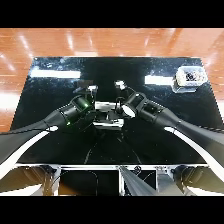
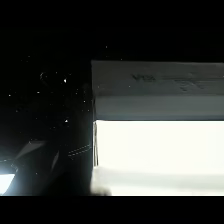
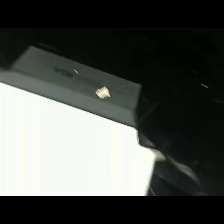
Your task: Fold the box and place the chain.
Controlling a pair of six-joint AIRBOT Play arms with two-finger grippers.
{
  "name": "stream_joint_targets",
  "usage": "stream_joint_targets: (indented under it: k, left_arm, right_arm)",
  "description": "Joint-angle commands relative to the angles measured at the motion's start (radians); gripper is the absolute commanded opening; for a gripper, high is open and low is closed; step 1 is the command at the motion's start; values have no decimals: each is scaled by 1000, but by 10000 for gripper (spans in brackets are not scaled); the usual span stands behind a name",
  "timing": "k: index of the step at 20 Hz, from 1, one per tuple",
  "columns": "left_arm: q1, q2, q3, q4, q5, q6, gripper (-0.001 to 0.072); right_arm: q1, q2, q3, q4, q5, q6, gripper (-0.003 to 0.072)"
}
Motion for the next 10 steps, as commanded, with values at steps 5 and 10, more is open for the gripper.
stream_joint_targets:
  k: [5, 10]
  left_arm:
    - [1, 0, -1, 7, 8, -2, 27]
    - [1, 0, -1, 7, 8, -2, 27]
  right_arm:
    - [-10, 63, -20, -23, 55, -3, 479]
    - [-39, 10, -36, 87, -52, 5, 478]
